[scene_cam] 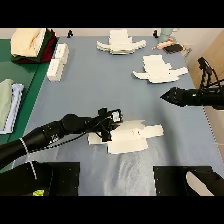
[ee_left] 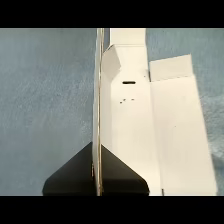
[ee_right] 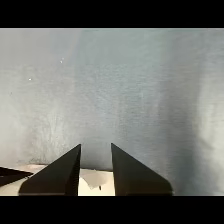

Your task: Fold the box.

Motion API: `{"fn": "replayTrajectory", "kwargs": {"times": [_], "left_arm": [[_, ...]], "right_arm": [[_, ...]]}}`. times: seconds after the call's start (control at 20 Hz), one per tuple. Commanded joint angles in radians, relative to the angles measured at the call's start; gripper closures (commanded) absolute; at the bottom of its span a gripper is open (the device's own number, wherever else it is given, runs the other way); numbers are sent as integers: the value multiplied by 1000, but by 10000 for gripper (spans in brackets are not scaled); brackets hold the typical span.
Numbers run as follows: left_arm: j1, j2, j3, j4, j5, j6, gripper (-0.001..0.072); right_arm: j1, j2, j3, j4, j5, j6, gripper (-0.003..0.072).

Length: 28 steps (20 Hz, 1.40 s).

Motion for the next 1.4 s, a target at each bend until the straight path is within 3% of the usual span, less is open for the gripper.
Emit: {"fn": "replayTrajectory", "kwargs": {"times": [0.0,0.25,0.65,0.7,0.75,0.8,1.35], "left_arm": [[-40,3,-51,-2,87,6,694],[-40,4,-72,-38,86,8,694],[-40,123,17,-36,87,206,694],[-40,111,11,-36,87,209,695],[-40,95,2,-37,84,209,695],[-40,76,-6,-38,82,209,694],[-90,-65,-34,-66,127,209,694]], "right_arm": [[23,-6,1,8,-7,-4,405],[45,-11,1,7,-23,-4,405],[45,-11,1,11,-24,-4,405],[45,-11,1,13,-27,-4,415],[45,-11,1,15,-31,-4,498],[45,-11,1,15,-36,-4,525],[45,-11,1,15,-45,-8,525]]}}
